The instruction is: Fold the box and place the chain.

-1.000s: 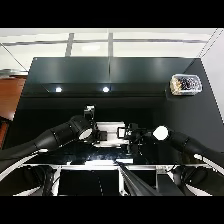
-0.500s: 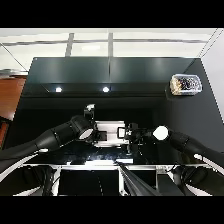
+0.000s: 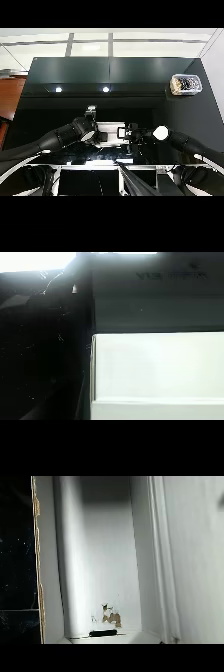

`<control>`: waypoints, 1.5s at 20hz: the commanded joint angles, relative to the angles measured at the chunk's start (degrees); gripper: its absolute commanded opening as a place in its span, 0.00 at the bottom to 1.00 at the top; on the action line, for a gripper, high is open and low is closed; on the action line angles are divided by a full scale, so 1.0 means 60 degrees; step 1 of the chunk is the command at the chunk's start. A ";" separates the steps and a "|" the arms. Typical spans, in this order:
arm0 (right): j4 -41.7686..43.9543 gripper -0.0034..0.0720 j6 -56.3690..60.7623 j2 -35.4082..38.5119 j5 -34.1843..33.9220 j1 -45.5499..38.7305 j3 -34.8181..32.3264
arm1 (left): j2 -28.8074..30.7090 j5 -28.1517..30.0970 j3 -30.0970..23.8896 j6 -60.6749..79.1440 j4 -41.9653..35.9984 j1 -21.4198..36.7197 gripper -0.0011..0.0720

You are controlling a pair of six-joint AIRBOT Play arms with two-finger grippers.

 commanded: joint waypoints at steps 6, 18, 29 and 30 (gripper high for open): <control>0.0015 0.56 0.0018 -0.0004 -0.0007 0.0011 0.0007 | 0.0015 -0.0229 0.0007 -0.0087 0.0102 -0.0007 0.34; 0.0015 0.56 0.0018 -0.0004 -0.0007 0.0011 0.0007 | 0.0605 -0.0237 0.0007 -0.0335 0.0342 0.0306 0.59; 0.0015 0.56 0.0018 -0.0004 -0.0007 0.0011 0.0007 | 0.0426 -0.0204 0.0004 -0.0299 0.0193 0.0291 0.55; 0.0015 0.56 0.0018 -0.0004 -0.0007 0.0011 0.0007 | 0.0423 -0.0197 0.0004 -0.0277 0.0186 0.0288 0.46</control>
